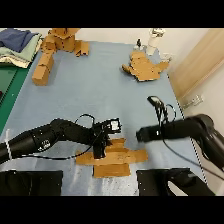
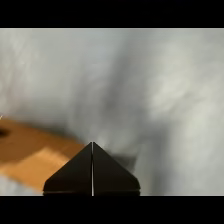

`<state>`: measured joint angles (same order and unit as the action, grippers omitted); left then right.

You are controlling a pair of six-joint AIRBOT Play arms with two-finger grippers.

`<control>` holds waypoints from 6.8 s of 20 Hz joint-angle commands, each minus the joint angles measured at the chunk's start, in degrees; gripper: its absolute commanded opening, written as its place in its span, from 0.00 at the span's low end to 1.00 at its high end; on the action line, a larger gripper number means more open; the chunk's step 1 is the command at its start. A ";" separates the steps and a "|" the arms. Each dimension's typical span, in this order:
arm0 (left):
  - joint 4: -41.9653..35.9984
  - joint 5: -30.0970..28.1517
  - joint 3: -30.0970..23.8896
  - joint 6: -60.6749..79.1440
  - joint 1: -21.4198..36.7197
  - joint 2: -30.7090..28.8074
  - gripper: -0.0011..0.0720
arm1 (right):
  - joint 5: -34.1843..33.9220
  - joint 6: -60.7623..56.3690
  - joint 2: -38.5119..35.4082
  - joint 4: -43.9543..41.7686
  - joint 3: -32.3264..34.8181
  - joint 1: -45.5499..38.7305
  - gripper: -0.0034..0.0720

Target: Fold the box.

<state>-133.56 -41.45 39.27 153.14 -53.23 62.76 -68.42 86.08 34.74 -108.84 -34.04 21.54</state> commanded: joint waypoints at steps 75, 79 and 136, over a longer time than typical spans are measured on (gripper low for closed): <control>0.04 -0.07 0.07 0.02 0.00 0.00 0.03 | 28.30 13.77 -14.73 28.96 21.62 40.35 0.99; 0.04 -0.04 0.07 0.02 0.00 -0.02 0.04 | 30.38 34.34 -11.72 10.67 21.62 29.92 0.99; 0.04 -0.02 0.07 0.02 0.00 0.00 0.04 | 20.26 83.49 10.69 -19.82 18.78 10.49 0.97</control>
<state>-133.53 -41.47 39.29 153.14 -53.28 62.76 -48.38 169.18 44.91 -128.62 -15.31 31.97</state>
